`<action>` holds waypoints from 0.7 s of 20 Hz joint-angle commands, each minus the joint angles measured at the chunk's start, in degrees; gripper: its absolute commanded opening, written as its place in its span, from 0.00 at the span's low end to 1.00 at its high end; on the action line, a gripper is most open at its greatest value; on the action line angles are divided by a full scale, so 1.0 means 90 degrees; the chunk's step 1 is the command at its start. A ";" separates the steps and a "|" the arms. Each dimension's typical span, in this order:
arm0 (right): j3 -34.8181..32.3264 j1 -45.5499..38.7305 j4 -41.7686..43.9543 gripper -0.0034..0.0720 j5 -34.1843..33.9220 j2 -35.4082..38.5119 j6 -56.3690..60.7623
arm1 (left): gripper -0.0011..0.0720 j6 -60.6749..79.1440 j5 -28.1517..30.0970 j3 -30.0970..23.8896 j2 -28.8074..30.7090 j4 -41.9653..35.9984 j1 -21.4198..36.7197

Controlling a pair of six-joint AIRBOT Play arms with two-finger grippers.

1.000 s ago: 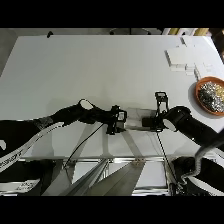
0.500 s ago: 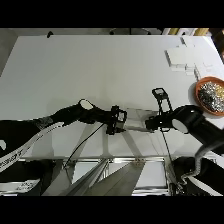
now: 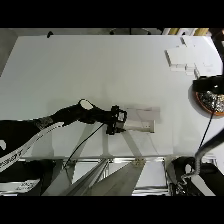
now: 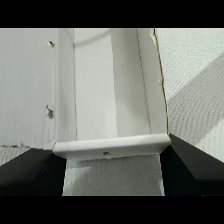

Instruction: Fold the box and place the chain.

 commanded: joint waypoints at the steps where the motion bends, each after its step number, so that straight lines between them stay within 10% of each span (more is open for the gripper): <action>1: 0.0090 -0.1923 0.0219 0.40 -0.0736 -0.0702 -0.0335 | 0.11 0.0000 -0.0017 0.0002 0.0002 0.0000 0.0005; 14: 0.0090 -0.2484 0.0398 0.39 -0.1770 -0.3492 -0.1061 | 0.11 0.0000 -0.0017 0.0002 0.0002 0.0000 0.0005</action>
